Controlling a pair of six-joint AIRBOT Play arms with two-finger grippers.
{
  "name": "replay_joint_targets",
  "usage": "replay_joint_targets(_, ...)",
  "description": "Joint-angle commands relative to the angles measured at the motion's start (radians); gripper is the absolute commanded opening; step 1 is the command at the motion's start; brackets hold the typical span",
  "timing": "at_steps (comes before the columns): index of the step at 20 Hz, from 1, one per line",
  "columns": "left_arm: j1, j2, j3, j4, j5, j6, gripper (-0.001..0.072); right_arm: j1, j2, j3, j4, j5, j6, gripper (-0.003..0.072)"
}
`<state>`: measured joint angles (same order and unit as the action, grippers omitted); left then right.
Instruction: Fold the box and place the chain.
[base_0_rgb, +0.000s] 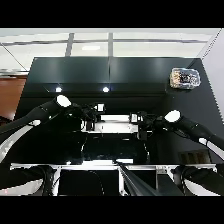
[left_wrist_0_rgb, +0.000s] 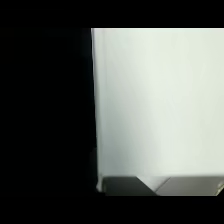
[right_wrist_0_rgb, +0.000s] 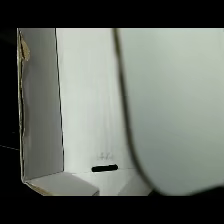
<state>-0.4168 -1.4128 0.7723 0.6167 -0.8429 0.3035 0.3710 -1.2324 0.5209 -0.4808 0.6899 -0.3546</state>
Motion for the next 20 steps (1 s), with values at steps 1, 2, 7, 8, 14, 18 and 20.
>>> replay_joint_targets(1, 0.000, 0.000, 0.001, 0.000, 0.001, 0.000, 0.0026, 0.000, -0.007, 0.004, 0.018, -0.013, -0.004, 0.0713)
replay_joint_targets(2, 0.000, 0.000, 0.001, 0.000, 0.001, 0.000, 0.0026, 0.002, -0.007, 0.008, 0.021, -0.013, -0.004, 0.0713)
replay_joint_targets(7, 0.000, 0.000, 0.001, 0.000, 0.001, 0.000, 0.0026, 0.023, -0.014, 0.013, 0.012, -0.018, -0.002, 0.0713)
replay_joint_targets(8, 0.000, 0.000, 0.001, 0.000, 0.001, 0.000, 0.0026, 0.024, -0.019, 0.013, 0.011, -0.021, -0.002, 0.0713)
replay_joint_targets(14, 0.000, 0.000, 0.001, 0.000, 0.005, 0.000, 0.0026, 0.024, -0.024, 0.014, 0.008, -0.021, 0.002, 0.0712)
replay_joint_targets(18, 0.000, 0.000, 0.001, 0.000, 0.005, 0.000, 0.0026, 0.024, -0.025, 0.015, 0.006, -0.021, 0.006, 0.0712)
replay_joint_targets(20, 0.000, 0.000, 0.001, 0.000, 0.005, 0.000, 0.0026, 0.024, -0.025, 0.015, 0.005, -0.021, 0.008, 0.0712)
